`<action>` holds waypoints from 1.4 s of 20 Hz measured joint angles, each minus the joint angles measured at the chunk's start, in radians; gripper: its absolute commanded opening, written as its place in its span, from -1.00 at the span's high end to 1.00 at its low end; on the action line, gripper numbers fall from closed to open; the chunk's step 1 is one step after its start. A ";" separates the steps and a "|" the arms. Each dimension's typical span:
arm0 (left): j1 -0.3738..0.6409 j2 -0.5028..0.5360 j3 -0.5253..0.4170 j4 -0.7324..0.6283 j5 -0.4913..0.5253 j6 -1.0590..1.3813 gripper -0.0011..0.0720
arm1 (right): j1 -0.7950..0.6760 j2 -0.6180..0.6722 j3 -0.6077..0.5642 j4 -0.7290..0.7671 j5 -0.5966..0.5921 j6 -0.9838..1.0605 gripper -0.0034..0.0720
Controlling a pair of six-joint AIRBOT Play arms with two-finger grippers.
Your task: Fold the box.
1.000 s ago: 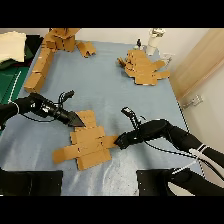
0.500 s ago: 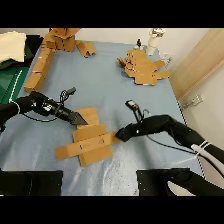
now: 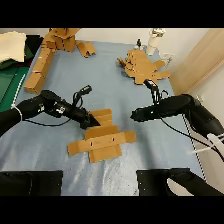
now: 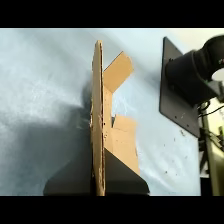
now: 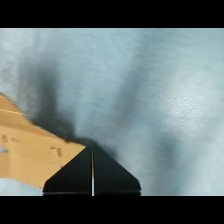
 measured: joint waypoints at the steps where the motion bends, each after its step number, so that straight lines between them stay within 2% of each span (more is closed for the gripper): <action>1: -0.023 0.013 -0.003 0.004 0.019 0.018 0.94 | 0.024 0.012 0.003 0.018 -0.015 0.003 0.90; 5: -0.101 0.047 -0.016 0.011 0.097 0.081 0.94 | 0.159 0.036 -0.018 0.028 -0.059 0.090 0.90; 11: -0.169 0.063 -0.037 -0.001 0.152 0.168 0.94 | 0.281 0.049 -0.085 -0.274 -0.077 0.381 0.90; 20: -0.216 0.066 -0.105 -0.056 0.232 0.277 0.94 | 0.352 0.072 -0.116 -0.447 -0.076 0.500 0.91; 25: -0.242 0.068 -0.117 -0.071 0.255 0.312 0.94 | 0.601 0.195 -0.163 -0.678 -0.038 0.690 0.90; 28: -0.246 0.069 -0.119 -0.072 0.260 0.321 0.94 | 0.769 0.253 -0.196 -0.736 -0.040 0.769 0.90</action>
